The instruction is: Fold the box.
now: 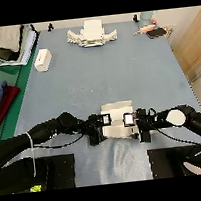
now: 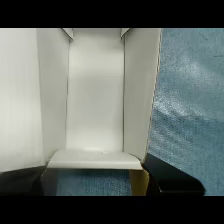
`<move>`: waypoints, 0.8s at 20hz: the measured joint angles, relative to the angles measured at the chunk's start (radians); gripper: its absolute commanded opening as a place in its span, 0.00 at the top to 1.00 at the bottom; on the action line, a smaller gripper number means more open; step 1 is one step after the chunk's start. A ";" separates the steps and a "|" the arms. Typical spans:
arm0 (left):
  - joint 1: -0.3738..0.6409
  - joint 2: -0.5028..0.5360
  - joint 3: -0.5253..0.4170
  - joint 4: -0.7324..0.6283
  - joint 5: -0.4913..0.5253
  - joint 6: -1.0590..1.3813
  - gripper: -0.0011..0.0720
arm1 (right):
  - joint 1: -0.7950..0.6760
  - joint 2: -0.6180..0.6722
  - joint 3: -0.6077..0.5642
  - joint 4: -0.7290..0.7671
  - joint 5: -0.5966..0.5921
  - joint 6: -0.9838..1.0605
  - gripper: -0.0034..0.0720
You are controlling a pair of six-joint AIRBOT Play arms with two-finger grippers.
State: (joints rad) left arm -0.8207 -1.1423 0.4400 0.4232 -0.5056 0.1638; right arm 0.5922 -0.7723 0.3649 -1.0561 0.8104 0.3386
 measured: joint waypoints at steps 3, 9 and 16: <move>0.000 0.000 0.000 0.000 0.000 0.000 0.27 | 0.001 -0.020 0.000 0.010 -0.004 -0.003 0.01; 0.000 0.000 0.000 0.000 0.000 0.000 0.27 | 0.002 -0.029 0.000 0.013 0.000 0.000 0.03; 0.000 0.000 0.000 0.000 0.000 0.000 0.27 | 0.002 0.042 0.036 -0.125 0.124 0.259 0.95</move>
State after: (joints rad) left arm -0.8207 -1.1423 0.4400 0.4232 -0.5056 0.1642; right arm 0.5938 -0.7303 0.4007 -1.1809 0.9340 0.5980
